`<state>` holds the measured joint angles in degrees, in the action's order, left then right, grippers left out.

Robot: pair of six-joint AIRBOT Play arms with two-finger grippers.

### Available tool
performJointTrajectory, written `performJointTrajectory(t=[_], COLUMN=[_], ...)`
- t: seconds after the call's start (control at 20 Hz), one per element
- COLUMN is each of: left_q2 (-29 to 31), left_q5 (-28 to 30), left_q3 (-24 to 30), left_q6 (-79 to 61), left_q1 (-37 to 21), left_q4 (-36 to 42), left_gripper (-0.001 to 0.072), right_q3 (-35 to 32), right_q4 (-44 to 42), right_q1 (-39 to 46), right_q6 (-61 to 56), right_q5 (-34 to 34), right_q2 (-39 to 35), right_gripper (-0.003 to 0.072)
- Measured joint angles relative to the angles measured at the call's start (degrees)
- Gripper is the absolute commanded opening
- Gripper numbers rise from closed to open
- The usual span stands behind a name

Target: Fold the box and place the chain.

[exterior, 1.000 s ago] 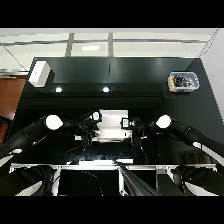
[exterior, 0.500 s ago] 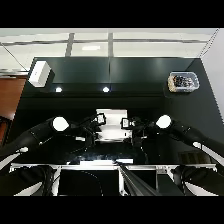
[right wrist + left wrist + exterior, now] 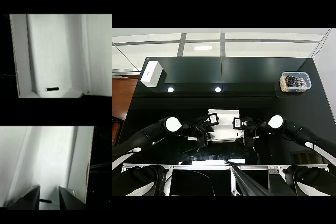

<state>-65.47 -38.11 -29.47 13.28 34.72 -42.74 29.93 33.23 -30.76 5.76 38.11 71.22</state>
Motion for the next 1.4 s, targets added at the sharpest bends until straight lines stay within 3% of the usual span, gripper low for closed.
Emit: performJointTrajectory(t=[0.05,0.25,0.4,0.6,0.8,1.05,1.4], left_q2=[0.07,2.36,7.04,13.68,15.63,11.21,-0.28], left_q5=[-0.09,-4.72,-8.46,-16.02,-21.22,-23.12,-22.91], left_q3=[-0.11,-1.81,-3.15,-3.76,-2.73,3.04,6.93], left_q6=[0.0,4.57,18.29,39.06,62.05,72.65,59.47], left_q1=[0.0,-1.7,-6.12,-16.13,-27.36,-35.41,-37.31], left_q4=[-0.28,-5.77,-14.73,-28.13,-32.76,-21.9,0.52], left_gripper=[0.0023,0.0024,0.0025,0.0025,0.0026,0.0027,0.0025], right_q3=[0.0,0.0,0.0,0.0,0.0,0.0,0.0], right_q4=[0.0,-0.02,-0.02,-0.02,0.0,0.0,0.02], right_q1=[0.0,0.0,0.0,0.0,0.0,0.0,0.0], right_q6=[0.0,-0.02,-0.02,0.0,0.02,0.02,0.02], right_q5=[0.0,0.0,-0.02,-0.02,-0.02,0.0,0.0], right_q2=[0.0,0.0,0.0,0.0,0.0,0.0,0.0], right_gripper=[0.0129,0.0129,0.0128,0.0129,0.0129,0.0129,0.0129])
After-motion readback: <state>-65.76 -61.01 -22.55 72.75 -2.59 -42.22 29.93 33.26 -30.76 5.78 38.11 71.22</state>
